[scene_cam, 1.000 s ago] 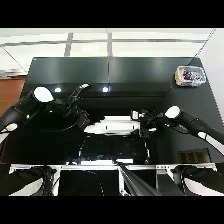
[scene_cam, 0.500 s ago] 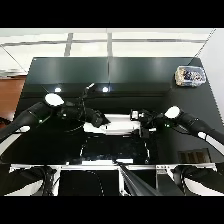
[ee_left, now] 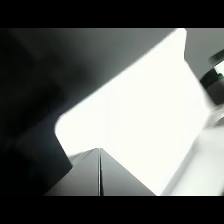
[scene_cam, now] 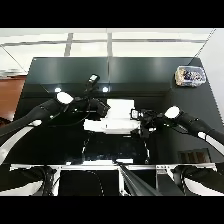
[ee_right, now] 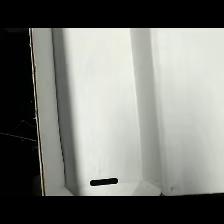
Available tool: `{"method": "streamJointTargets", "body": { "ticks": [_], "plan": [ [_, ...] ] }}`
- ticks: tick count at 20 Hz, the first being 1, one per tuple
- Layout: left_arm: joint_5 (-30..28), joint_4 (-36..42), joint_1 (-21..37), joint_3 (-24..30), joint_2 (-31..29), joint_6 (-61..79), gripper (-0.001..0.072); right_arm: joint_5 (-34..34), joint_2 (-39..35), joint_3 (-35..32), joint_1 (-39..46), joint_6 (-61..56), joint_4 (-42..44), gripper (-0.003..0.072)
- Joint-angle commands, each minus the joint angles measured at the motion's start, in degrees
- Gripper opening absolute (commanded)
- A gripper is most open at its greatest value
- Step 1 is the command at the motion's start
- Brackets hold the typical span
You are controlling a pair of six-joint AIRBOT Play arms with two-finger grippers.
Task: Fold the box and place the chain.
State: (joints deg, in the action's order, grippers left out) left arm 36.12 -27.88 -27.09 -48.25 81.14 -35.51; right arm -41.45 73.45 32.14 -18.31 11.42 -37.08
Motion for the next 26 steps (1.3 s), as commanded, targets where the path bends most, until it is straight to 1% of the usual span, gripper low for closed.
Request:
{"method": "streamJointTargets", "body": {
  "ticks": [1,4,6,7,9,10,11,13,14,15,16,17,18,19,20,21,23,24,25,26],
  "plan": [
    [2.01,-7.72,-0.07,-1.66,4.13,-4.07,0.0027,0.13,0.02,-0.02,-0.02,-0.09,0.02,0.0419],
    [4.81,-8.15,0.66,-2.14,4.26,-4.98,0.0027,0.15,0.02,-0.02,-0.02,-0.11,0.02,0.0419],
    [8.59,-8.48,2.93,-4.13,2.99,-7.13,0.0026,0.17,0.02,-0.02,-0.02,-0.13,0.02,0.0419],
    [10.93,-9.77,4.37,-5.46,1.81,-7.52,0.0026,0.17,0.02,-0.02,-0.02,-0.13,0.02,0.0419],
    [11.78,-14.43,7.54,-6.84,-2.38,-10.67,0.0025,0.17,0.02,-0.02,0.00,-0.11,0.02,0.0419],
    [11.74,-15.56,9.42,-6.73,-4.87,-11.65,0.0025,0.17,0.02,-0.02,0.00,-0.11,0.02,0.0419],
    [12.00,-15.02,11.50,-6.14,-7.45,-11.65,0.0026,0.17,0.02,-0.02,-0.02,-0.11,0.02,0.0419],
    [12.28,-13.03,14.53,-3.45,-11.72,-8.74,0.0028,0.17,0.02,-0.02,-0.02,-0.11,0.02,0.0419],
    [13.31,-10.91,15.32,-1.73,-12.90,-5.05,0.0030,0.17,0.02,-0.02,0.00,-0.13,0.02,0.0419],
    [17.44,-8.63,15.39,-0.28,-13.03,0.72,0.0031,0.17,0.02,-0.02,0.00,-0.11,0.02,0.0419],
    [23.74,-8.87,14.73,0.68,-12.26,7.50,0.0031,0.17,0.02,-0.02,-0.02,-0.11,0.02,0.0419],
    [27.93,-12.13,13.73,1.44,-11.28,14.95,0.0103,0.17,0.02,-0.02,-0.02,-0.11,0.02,0.0419],
    [27.91,-16.90,12.59,2.36,-10.36,18.18,0.0403,0.17,0.02,-0.02,-0.02,-0.11,0.00,0.0419],
    [25.40,-21.20,11.37,3.34,-9.42,18.27,0.0652,0.17,0.02,-0.02,-0.02,-0.13,0.02,0.0419],
    [22.51,-24.35,10.10,3.98,-8.50,19.37,0.0717,0.15,0.02,-0.02,-0.02,-0.11,0.02,0.0419],
    [21.03,-27.08,8.83,4.02,-7.61,21.64,0.0716,0.15,0.02,-0.02,0.00,-0.11,0.02,0.0419],
    [20.76,-30.38,6.05,3.96,-5.84,32.68,0.0713,0.17,0.02,-0.02,-0.02,-0.11,0.02,0.0419],
    [19.61,-30.88,4.92,3.96,-5.14,36.65,0.0713,0.17,0.02,-0.02,-0.02,-0.11,0.02,0.0419],
    [17.25,-29.70,4.37,3.93,-4.50,38.12,0.0713,0.17,0.02,-0.02,-0.02,-0.13,0.02,0.0419],
    [16.31,-27.43,4.22,3.89,-4.02,38.53,0.0713,0.17,0.02,-0.02,-0.02,-0.11,0.02,0.0419]
  ]
}}
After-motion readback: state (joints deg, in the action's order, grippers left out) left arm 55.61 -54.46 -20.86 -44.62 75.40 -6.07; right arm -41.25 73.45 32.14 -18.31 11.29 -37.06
